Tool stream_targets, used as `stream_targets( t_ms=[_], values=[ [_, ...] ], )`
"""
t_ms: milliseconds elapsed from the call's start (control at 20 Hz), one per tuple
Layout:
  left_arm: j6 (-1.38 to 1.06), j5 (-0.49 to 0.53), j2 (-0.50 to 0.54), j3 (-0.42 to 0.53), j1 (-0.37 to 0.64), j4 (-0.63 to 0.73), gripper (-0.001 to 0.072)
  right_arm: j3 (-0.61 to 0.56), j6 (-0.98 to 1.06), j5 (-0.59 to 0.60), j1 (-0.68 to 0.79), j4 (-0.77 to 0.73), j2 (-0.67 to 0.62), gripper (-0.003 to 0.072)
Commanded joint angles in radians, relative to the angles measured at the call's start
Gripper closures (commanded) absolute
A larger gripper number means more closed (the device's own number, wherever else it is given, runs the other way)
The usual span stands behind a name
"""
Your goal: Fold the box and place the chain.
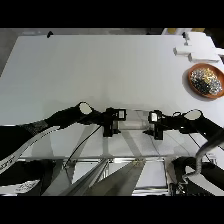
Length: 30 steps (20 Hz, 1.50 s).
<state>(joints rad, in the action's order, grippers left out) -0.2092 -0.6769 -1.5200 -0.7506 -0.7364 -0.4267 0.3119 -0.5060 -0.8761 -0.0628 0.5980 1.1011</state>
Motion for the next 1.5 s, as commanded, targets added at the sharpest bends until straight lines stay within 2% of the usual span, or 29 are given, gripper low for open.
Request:
stream_targets(
  t_ms=[0,50,100,150,300,400,600,750,850,950,1100,1150,1200,1300,1450],
  values=[
    [0.000,0.000,0.000,0.000,-0.001,0.000,0.0499,0.000,0.001,-0.027,0.000,0.000,0.000,0.0423],
    [-0.001,0.000,0.000,0.000,-0.001,0.000,0.0499,0.000,0.008,-0.024,0.000,-0.004,0.000,0.0334],
    [-0.001,0.000,0.000,0.000,0.000,0.000,0.0499,0.000,0.038,-0.014,0.001,-0.005,0.000,0.0093],
    [0.000,0.000,0.000,0.000,0.000,0.000,0.0499,0.000,0.088,0.001,0.001,-0.005,0.000,-0.0012],
    [-0.001,0.000,0.000,0.000,0.000,0.000,0.0499,0.000,0.206,0.004,0.001,0.014,-0.011,-0.0003],
    [-0.001,0.000,0.000,0.000,-0.001,0.000,0.0499,0.000,0.299,0.006,0.001,0.095,-0.057,0.0002],
    [0.000,0.000,0.000,0.000,0.000,0.000,0.0499,0.000,0.555,-0.005,0.000,0.359,-0.227,0.0037],
    [0.000,0.000,0.000,0.000,0.000,0.000,0.0499,0.000,0.634,-0.079,0.000,0.477,-0.377,0.0039],
    [0.000,0.000,0.000,0.000,0.000,0.000,0.0499,0.000,0.669,-0.131,0.000,0.496,-0.465,0.0077],
    [0.000,0.000,0.000,0.000,0.000,0.000,0.0499,0.000,0.710,-0.172,0.000,0.469,-0.535,0.0196],
    [-0.001,0.000,0.000,0.000,-0.001,0.000,0.0499,0.000,0.711,-0.227,0.000,0.296,-0.571,0.0436],
    [-0.001,0.000,0.000,0.000,0.000,0.000,0.0499,-0.001,0.711,-0.228,0.000,0.218,-0.569,0.0581],
    [0.000,0.000,0.000,0.000,0.000,0.000,0.0499,-0.001,0.704,-0.216,0.000,0.154,-0.568,0.0670],
    [-0.001,0.000,0.000,0.000,0.000,0.000,0.0499,-0.006,0.673,-0.139,-0.001,0.018,-0.556,0.0670],
    [0.000,0.000,0.000,0.000,0.000,0.000,0.0499,-0.006,0.626,0.055,0.000,-0.204,-0.482,0.0670]
  ],
)
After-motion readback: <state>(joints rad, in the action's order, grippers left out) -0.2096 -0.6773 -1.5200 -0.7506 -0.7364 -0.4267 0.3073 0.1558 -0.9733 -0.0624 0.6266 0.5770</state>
